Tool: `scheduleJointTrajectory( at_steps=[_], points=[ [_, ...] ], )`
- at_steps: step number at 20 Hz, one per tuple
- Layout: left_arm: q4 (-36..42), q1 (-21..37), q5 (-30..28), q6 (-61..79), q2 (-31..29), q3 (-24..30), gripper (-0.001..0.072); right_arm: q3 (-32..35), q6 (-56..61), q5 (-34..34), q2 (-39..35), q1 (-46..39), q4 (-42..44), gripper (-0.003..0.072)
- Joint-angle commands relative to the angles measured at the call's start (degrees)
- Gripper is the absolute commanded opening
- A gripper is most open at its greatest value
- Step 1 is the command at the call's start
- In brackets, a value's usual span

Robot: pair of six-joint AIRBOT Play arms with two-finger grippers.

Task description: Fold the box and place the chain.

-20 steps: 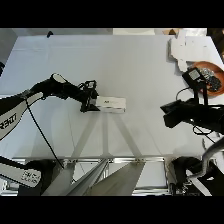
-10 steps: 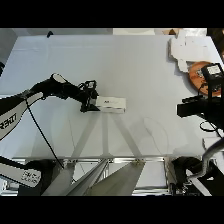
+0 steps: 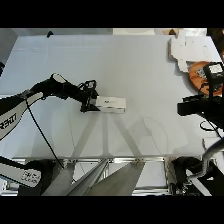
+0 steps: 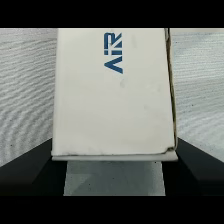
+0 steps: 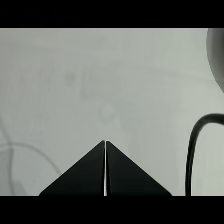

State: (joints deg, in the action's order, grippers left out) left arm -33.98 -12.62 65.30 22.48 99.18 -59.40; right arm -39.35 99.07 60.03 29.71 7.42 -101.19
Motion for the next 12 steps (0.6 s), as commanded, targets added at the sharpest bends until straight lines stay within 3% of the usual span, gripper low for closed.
scheduleJointTrajectory(
  at_steps=[1,6,12],
  points=[
    [0.07,0.02,0.11,-1.66,-0.35,-0.02,0.0007,-0.04,0.09,-0.07,-0.07,-0.04,-0.07,0.0012],
    [-3.26,0.02,-0.13,-3.54,-5.97,-0.02,0.0006,-0.04,0.09,-0.07,-0.07,-0.04,-0.07,0.0012],
    [-5.25,0.02,-9.01,-12.48,-22.73,-0.04,0.0006,-0.04,0.11,-0.07,-0.07,-0.04,-0.07,0.0012]
  ],
)
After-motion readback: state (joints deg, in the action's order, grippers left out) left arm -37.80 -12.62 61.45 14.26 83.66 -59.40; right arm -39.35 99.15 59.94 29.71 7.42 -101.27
